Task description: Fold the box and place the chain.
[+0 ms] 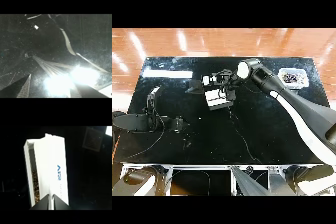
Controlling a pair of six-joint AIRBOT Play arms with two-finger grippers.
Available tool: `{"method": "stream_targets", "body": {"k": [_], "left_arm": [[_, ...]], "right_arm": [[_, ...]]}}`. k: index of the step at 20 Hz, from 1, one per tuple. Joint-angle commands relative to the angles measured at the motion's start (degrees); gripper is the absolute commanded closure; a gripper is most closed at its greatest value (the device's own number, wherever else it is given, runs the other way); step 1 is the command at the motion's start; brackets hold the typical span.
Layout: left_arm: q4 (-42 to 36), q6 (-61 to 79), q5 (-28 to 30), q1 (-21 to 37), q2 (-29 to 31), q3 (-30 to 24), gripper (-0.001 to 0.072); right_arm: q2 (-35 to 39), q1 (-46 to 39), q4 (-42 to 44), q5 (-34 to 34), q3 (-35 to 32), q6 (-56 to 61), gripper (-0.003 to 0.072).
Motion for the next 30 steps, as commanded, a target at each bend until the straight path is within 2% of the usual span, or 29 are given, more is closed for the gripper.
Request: {"method": "stream_targets", "body": {"k": [1, 15, 16, 17, 18, 24, 30], "left_arm": [[0.0, 0.0, 0.0, 0.1, 0.0, 0.0, 0.0143], [0.0, 0.0, -0.2, 0.1, 0.0, 0.0, 0.0144], [0.0, 0.0, -0.1, 0.1, 0.0, 0.0, 0.0143], [0.0, 0.0, -0.2, 0.1, 0.0, 0.0, 0.0144], [0.0, 0.0, -0.1, 0.1, 0.0, 0.0, 0.0144], [0.0, 0.0, -0.2, 0.1, 0.0, 0.0, 0.0143], [0.0, 0.0, -0.2, 0.1, 0.0, 0.0, 0.0143]], "right_arm": [[0.1, 0.0, -0.3, -0.7, 0.0, 0.3, 0.0619], [-1.0, -0.5, -0.1, 3.3, 0.0, 3.1, 0.0611], [-1.1, -0.4, -0.1, 3.5, 0.0, 3.8, 0.0561], [-1.4, -0.4, -0.1, 3.7, -0.1, 4.5, 0.0428], [-1.8, -0.4, -0.1, 4.0, -0.1, 5.5, 0.0359], [-2.5, -0.4, -0.1, 4.6, -0.1, 7.4, 0.0359], [-2.6, -0.4, -0.1, 8.9, -0.1, 10.4, 0.0359]]}}
